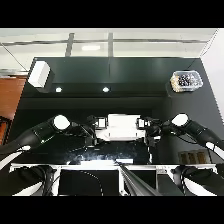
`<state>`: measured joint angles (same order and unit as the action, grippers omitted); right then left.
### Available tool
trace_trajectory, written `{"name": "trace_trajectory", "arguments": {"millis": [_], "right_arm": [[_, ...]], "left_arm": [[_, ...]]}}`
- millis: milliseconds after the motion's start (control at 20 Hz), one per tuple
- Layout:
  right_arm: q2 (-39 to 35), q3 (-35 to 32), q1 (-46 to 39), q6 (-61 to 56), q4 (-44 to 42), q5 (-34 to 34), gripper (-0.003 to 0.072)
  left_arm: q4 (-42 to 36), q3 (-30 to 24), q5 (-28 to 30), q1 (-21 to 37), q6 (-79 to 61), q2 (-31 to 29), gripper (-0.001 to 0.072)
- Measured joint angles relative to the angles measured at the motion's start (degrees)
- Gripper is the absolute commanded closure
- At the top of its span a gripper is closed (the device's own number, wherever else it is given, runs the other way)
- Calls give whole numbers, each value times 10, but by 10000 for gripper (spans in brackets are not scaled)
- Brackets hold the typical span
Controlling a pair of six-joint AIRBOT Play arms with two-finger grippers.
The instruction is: Fold the box and place the chain.
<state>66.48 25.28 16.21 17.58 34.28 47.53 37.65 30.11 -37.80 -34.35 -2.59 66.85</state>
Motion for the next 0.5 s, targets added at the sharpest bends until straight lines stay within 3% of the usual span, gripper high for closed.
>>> {"name": "trace_trajectory", "arguments": {"millis": [100, 200, 250, 500], "right_arm": [[0, 0, 0, 0, 0, 0, 244], [0, 0, 0, 0, 0, 0, 243], [0, 0, 0, 0, 0, 0, 243], [0, 0, 0, 0, 0, 0, 244]], "left_arm": [[-5, 0, 12, -11, -1, 2, 193], [-9, 0, 19, -22, -1, 3, 430], [-12, 0, 21, -26, -1, 3, 487], [-24, 0, 30, -33, -1, 3, 495]]}}
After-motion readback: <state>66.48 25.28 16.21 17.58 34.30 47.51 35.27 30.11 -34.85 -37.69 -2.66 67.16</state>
